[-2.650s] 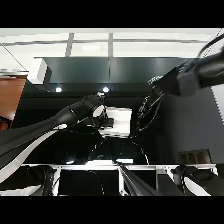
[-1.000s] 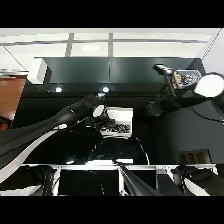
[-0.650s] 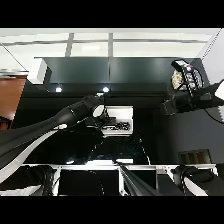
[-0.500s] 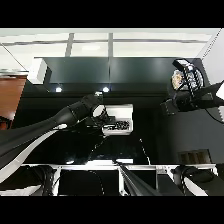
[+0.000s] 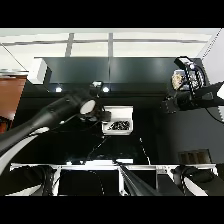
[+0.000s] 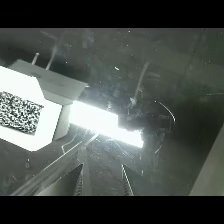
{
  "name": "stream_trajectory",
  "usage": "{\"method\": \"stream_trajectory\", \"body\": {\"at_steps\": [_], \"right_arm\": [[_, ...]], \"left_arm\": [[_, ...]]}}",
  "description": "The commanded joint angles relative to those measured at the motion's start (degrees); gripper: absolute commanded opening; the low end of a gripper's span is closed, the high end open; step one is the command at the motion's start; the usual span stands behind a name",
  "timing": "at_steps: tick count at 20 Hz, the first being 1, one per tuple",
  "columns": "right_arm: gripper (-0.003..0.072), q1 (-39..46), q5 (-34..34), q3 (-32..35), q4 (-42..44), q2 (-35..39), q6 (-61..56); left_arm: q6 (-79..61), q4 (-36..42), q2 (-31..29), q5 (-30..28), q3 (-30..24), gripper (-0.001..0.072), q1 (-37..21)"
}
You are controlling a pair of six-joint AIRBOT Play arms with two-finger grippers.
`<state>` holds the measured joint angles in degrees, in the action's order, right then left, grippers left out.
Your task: Fold the box and place the chain.
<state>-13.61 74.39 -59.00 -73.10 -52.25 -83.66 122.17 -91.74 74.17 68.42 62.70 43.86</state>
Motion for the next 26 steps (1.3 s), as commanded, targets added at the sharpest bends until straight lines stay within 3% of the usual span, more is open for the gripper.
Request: {"method": "stream_trajectory", "body": {"at_steps": [1,3,4,6,7,9,10,15,21,26], "right_arm": [[0.0284,0.0,-0.1,0.0,0.0,0.1,-0.4],[0.0285,0.0,-0.2,0.0,0.0,0.1,-0.4],[0.0284,0.0,-0.5,0.0,0.0,0.1,-0.4],[0.0284,0.0,-1.4,0.0,0.0,0.1,-0.9],[0.0284,0.0,-1.6,0.0,0.0,0.1,-1.3],[0.0284,0.0,-1.2,0.0,0.1,0.1,-1.7],[0.0284,0.0,-1.1,0.0,0.0,0.1,-1.7],[0.0284,0.0,-1.1,0.0,0.0,0.0,-2.6],[0.0284,0.0,-1.0,1.8,1.3,0.1,-3.1],[0.0284,0.0,-1.3,1.9,1.3,0.0,-3.1]], "left_arm": [[-9.7,-5.7,-10.2,2.0,-6.1,0.0642,-5.6],[-17.3,0.8,-15.5,-3.5,-13.2,0.0622,-13.2],[-28.0,10.5,-16.8,-6.2,-16.5,0.0621,-17.0],[-57.0,34.1,-16.4,-5.5,-21.3,0.0626,-21.8],[-70.3,40.4,-15.8,-4.7,-23.3,0.0628,-22.3],[-86.7,41.9,-14.5,-7.2,-26.0,0.0659,-21.1],[-92.9,41.4,-13.6,-8.7,-26.8,0.072,-20.4],[-125.3,43.3,-9.0,-15.1,-26.8,0.072,-16.5],[-130.1,49.5,0.5,-15.8,-24.3,0.072,-21.5],[-132.5,54.2,3.0,-19.3,-24.3,0.072,-19.6]]}}
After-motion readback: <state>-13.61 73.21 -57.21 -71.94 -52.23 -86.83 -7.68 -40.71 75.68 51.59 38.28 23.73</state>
